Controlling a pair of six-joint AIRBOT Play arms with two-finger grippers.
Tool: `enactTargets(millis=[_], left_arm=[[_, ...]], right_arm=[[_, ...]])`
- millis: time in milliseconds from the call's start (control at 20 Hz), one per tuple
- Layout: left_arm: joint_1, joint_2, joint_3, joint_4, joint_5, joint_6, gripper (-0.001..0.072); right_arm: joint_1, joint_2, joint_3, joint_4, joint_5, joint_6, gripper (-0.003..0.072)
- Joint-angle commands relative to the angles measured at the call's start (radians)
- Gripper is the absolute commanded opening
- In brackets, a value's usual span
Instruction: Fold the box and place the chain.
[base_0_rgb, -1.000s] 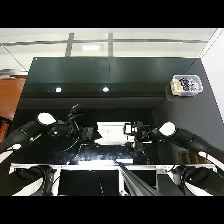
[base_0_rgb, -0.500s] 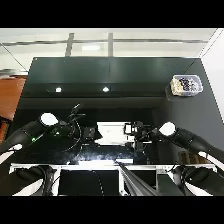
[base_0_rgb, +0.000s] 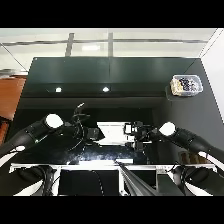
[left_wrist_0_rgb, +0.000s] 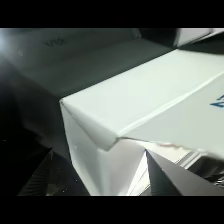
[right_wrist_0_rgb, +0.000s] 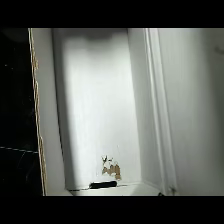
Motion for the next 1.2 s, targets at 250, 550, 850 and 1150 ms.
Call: enactTargets(millis=[250,550,850,1150], left_arm=[[-0.186,0.000,0.147,0.409,0.002,-0.426,0.0691],[-0.248,-0.001,0.162,0.512,0.000,-0.620,0.0677],[-0.307,-0.002,0.162,0.643,-0.014,-0.760,0.0660],[-0.308,-0.010,0.192,0.644,-0.018,-0.760,0.0550]], right_arm=[[0.001,-0.001,0.000,0.000,0.000,0.000,0.0333],[0.001,-0.001,0.000,0.000,0.000,0.000,0.0333],[0.001,-0.001,0.000,0.000,0.000,0.000,0.0333],[0.001,-0.001,0.000,0.000,0.000,0.000,0.0333]])
